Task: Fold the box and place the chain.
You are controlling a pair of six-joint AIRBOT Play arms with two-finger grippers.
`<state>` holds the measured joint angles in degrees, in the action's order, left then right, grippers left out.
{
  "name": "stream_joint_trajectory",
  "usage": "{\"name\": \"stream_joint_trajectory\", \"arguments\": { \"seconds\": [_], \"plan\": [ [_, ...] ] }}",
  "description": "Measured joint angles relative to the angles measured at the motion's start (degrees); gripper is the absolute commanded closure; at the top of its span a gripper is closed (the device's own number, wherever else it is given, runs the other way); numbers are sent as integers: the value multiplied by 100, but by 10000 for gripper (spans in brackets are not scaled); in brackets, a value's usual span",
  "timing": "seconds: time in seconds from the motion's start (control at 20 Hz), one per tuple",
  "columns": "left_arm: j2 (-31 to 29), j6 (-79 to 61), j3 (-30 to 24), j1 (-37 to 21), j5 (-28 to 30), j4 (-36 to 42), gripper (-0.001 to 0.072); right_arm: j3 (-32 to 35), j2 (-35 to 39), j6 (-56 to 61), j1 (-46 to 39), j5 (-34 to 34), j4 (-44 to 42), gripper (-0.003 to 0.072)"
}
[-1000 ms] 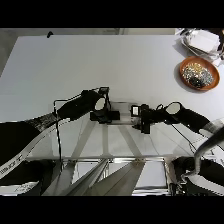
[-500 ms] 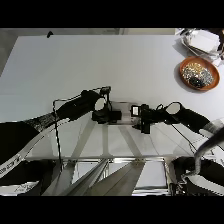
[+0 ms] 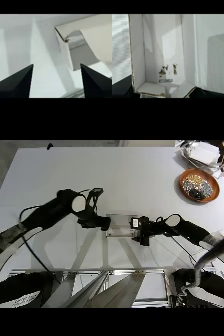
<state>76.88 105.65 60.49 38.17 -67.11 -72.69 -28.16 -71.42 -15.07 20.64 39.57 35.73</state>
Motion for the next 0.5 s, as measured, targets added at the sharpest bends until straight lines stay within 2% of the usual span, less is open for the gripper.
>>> {"name": "stream_joint_trajectory", "arguments": {
  "seconds": [0.05, 0.25, 0.35, 0.5],
  "plan": [
    [-155, -483, 0, -103, -44, -15, 12, 0, 0, 0, 0, 0, 2, 388],
    [-826, -3620, -142, -544, 22, 68, 18, 0, 0, 0, 0, 2, 2, 388],
    [-1073, -5646, -437, -785, 133, 332, 17, 0, 0, 0, 0, 4, 4, 388],
    [-1204, -8553, -1187, -1102, 415, 1069, 15, 0, 0, 0, 0, 4, 4, 388]
  ]
}}
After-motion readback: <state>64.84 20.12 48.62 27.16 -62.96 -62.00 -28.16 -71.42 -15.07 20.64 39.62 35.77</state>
